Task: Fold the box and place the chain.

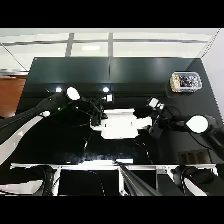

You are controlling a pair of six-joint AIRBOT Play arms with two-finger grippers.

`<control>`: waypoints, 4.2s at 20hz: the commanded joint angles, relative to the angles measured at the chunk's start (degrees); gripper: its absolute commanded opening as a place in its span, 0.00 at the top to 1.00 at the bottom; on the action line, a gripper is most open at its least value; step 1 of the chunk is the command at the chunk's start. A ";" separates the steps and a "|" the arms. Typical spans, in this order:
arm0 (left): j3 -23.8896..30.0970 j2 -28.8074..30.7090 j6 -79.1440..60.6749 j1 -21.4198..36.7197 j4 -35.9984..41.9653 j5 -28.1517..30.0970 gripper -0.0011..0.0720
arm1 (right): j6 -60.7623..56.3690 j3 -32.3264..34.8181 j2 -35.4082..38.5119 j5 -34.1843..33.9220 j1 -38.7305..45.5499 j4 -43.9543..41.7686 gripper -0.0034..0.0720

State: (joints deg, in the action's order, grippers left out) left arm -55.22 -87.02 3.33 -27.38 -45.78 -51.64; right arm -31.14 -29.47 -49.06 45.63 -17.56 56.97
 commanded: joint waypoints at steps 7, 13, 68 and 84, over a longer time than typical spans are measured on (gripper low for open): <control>0.04 -0.42 -0.52 -0.46 -0.72 -1.16 0.95 | 21.09 0.11 -8.20 3.21 -4.00 -0.24 0.00; 0.04 -0.42 -0.52 -0.48 -0.72 -1.14 0.95 | 31.67 1.31 -10.27 0.42 -6.21 -13.90 0.00; 0.02 -0.39 -0.55 -0.44 -0.66 -1.27 0.95 | 47.19 -0.74 -22.34 -4.63 -2.82 -26.25 0.00; 0.00 6.23 4.66 -0.22 -7.65 -1.90 0.26 | 47.19 -0.72 -22.34 -4.46 -2.84 -26.08 0.32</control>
State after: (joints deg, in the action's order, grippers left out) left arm -55.16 -83.88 4.27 -27.73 -49.56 -53.12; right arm 16.01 -30.24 -71.35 40.88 -20.34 30.76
